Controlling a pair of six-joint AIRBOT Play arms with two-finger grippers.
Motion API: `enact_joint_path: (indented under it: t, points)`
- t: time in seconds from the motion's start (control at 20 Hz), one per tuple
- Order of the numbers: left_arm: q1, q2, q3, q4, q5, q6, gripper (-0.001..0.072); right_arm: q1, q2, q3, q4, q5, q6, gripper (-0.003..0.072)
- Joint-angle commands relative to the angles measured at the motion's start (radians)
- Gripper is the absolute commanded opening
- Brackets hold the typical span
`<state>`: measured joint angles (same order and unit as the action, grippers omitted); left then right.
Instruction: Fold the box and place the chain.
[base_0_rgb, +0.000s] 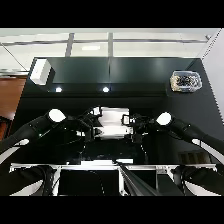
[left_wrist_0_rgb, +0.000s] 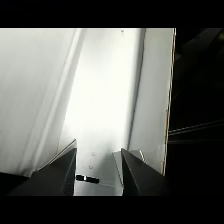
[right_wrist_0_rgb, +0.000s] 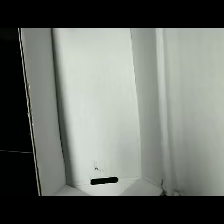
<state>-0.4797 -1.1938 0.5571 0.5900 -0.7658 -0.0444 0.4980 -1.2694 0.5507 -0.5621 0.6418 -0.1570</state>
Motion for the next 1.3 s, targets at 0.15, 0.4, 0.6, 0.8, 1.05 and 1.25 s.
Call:
enact_joint_path:
  t: [0.15,0.4,0.6,0.8,1.05,1.25]
  points:
    - [0.000,0.000,0.000,-0.001,0.005,0.000,0.0442,0.001,-0.001,0.000,0.000,0.000,0.000,0.0180]
    - [0.003,0.002,0.001,0.007,0.000,-0.008,0.0092,0.001,-0.001,0.000,0.000,0.000,0.000,0.0180]
    - [0.082,0.080,0.008,0.061,-0.047,-0.093,0.0028,0.001,-0.001,0.000,0.000,0.000,0.000,0.0180]
    - [0.286,0.229,0.008,0.210,-0.087,-0.369,0.0027,0.001,-0.001,0.000,0.000,0.000,0.000,0.0179]
    - [0.644,0.323,0.007,0.349,-0.301,-0.856,0.0027,0.001,-0.001,0.000,0.000,0.000,0.000,0.0179]
    - [0.824,0.262,-0.026,0.352,-0.511,-1.110,0.0027,0.001,-0.001,0.000,0.000,0.000,0.000,0.0179]
